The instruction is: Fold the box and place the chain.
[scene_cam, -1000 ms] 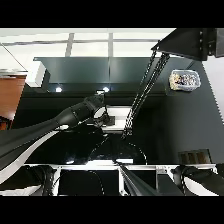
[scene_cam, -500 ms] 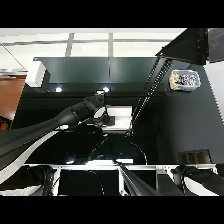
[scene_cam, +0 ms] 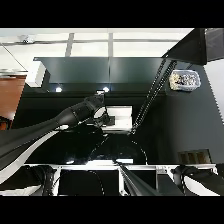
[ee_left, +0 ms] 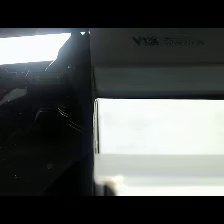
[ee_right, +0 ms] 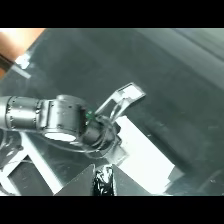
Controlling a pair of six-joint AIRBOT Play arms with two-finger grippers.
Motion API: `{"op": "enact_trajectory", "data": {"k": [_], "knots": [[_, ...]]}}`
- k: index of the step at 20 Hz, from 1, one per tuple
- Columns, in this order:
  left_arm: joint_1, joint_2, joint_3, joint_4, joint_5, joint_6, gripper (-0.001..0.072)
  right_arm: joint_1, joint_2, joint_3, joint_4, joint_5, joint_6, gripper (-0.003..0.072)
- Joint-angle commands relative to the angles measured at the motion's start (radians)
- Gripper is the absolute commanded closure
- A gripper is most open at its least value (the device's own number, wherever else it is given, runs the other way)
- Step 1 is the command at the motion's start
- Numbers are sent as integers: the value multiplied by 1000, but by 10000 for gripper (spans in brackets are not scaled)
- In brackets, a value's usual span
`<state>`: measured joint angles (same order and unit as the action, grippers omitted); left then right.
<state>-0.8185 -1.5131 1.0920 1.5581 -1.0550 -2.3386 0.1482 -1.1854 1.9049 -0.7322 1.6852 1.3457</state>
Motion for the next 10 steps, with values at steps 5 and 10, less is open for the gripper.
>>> {"op": "enact_trajectory", "data": {"k": [5, 10], "knots": [[0, 0, 0, 0, 0, 0, 680, 26, 0, -186, 121, -39, -50, 677], [0, 0, 0, 0, -1, 0, 680, 120, 0, -449, 222, -203, -125, 677]]}}
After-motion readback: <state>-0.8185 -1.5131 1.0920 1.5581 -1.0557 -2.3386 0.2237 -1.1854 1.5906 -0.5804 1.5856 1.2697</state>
